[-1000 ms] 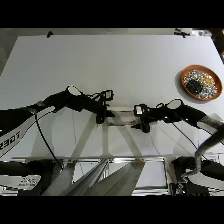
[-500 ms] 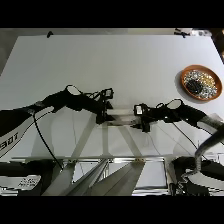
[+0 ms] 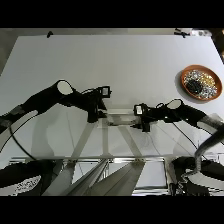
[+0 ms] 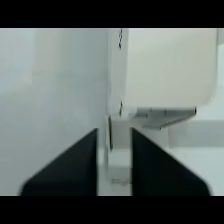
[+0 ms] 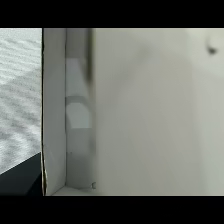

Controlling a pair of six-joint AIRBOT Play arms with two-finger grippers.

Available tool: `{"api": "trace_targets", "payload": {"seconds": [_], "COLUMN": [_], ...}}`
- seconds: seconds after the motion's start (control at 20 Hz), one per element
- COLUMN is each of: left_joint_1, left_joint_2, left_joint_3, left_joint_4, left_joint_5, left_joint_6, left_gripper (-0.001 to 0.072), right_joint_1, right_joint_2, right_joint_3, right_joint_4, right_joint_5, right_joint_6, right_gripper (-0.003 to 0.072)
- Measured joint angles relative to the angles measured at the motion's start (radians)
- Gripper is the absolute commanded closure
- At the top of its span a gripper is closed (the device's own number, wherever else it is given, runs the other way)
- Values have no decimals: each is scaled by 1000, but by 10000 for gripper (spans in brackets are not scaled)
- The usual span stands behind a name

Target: Fold the box and place the chain.

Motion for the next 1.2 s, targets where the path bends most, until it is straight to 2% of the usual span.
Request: {"api": "trace_targets", "payload": {"seconds": [0.05,0.15,0.35,0.5,0.7,0.85,1.1,1.2], "left_joint_1": [0,-1,-17,-66,-134,-153,-144,-128], "left_joint_2": [38,112,169,145,63,8,-24,-34], "left_joint_3": [0,0,0,0,0,0,0,0], "left_joint_4": [34,60,-19,-97,-182,-240,-286,-285], "left_joint_5": [-8,-41,-149,-154,-10,174,516,568], "left_joint_6": [-29,-71,-89,-87,-81,-95,-203,-256], "left_gripper": [582,704,702,701,705,705,706,706], "right_joint_1": [0,0,0,0,0,0,-1,-1], "right_joint_2": [0,0,0,0,0,0,0,0], "right_joint_3": [0,0,0,0,0,0,0,0], "right_joint_4": [0,0,0,0,0,0,3,2], "right_joint_5": [0,0,0,0,0,0,-7,-6], "right_joint_6": [0,0,0,0,0,0,2,1], "right_gripper": [275,275,275,275,275,275,275,275]}}
